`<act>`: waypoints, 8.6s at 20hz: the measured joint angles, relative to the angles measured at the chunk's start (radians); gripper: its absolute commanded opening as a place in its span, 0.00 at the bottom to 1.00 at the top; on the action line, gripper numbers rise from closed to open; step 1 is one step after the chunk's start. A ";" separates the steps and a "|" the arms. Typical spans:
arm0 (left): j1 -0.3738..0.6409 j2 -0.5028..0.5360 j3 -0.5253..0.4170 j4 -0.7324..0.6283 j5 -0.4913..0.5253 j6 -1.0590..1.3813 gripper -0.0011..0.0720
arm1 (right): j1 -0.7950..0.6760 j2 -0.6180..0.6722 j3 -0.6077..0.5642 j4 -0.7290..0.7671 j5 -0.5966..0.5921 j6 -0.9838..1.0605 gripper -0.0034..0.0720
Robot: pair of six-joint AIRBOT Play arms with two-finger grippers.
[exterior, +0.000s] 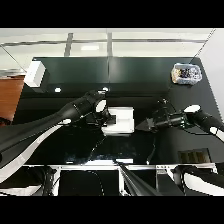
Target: Fold the box and place the chain.
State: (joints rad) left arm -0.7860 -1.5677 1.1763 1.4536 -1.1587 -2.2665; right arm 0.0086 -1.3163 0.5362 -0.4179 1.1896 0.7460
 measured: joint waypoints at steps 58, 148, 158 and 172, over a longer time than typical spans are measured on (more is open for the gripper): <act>0.000 0.000 0.000 -0.003 0.006 0.000 0.06 | 0.676 -0.112 0.455 -0.992 -0.133 1.487 0.52; 0.000 0.000 0.000 -0.005 0.003 0.000 0.06 | -0.312 0.199 1.558 -0.617 -0.068 0.833 0.08; 0.000 0.000 0.000 -0.005 0.000 0.000 0.06 | -0.221 0.393 1.154 -0.410 0.348 0.744 0.08; 0.000 0.000 0.000 -0.004 0.002 0.000 0.06 | 0.258 0.421 0.287 -0.121 -0.010 0.663 0.08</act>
State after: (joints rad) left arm -0.7860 -1.5677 1.1763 1.4494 -1.1564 -2.2669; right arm 0.2668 -0.8955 0.8230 -0.5388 1.1793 1.4094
